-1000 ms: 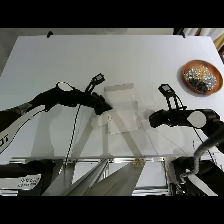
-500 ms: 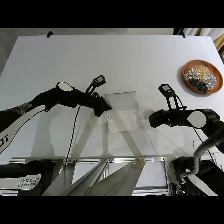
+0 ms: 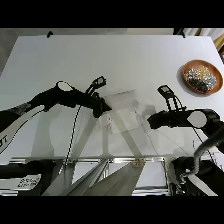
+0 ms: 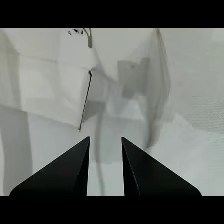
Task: Fold the box and place the chain.
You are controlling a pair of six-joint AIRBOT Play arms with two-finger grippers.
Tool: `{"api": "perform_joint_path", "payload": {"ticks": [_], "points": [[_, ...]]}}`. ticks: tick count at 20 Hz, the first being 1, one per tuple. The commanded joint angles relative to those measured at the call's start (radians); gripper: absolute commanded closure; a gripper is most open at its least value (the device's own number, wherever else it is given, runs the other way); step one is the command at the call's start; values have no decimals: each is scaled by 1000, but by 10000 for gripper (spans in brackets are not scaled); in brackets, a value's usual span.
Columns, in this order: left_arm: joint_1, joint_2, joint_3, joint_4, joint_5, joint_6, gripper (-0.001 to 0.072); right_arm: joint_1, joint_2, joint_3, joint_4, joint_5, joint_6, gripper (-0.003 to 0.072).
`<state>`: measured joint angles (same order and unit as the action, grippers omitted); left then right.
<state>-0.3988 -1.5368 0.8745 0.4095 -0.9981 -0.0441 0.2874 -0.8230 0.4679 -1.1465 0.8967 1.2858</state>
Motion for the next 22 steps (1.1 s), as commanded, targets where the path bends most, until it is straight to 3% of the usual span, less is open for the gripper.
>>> {"api": "perform_joint_path", "payload": {"ticks": [1, 4, 7, 10, 13, 17, 20, 22], "points": [[-2, 31, 0, 15, -40, 45, 704, 1, 2, 27, 11, 117, 2, 453], [-13, 81, 0, 29, -89, 97, 705, 1, 11, 77, 11, 246, 1, 415], [-61, 146, 0, 149, -142, 96, 705, 1, 77, 93, -2, 357, 1, 415], [-132, 200, 0, 243, -159, 6, 707, 1, 198, 93, -4, 427, 1, 415], [-182, 212, 0, 241, -155, -55, 708, 1, 367, 93, -7, 486, 0, 415], [-214, 204, -9, 227, -3, -58, 708, 1, 551, 93, -34, 442, 0, 415], [-214, 181, -31, 204, 153, -51, 709, 1, 584, 93, -62, 420, 0, 415], [-214, 155, -42, 162, 175, -6, 709, 1, 582, 93, -61, 418, -1, 415]]}}
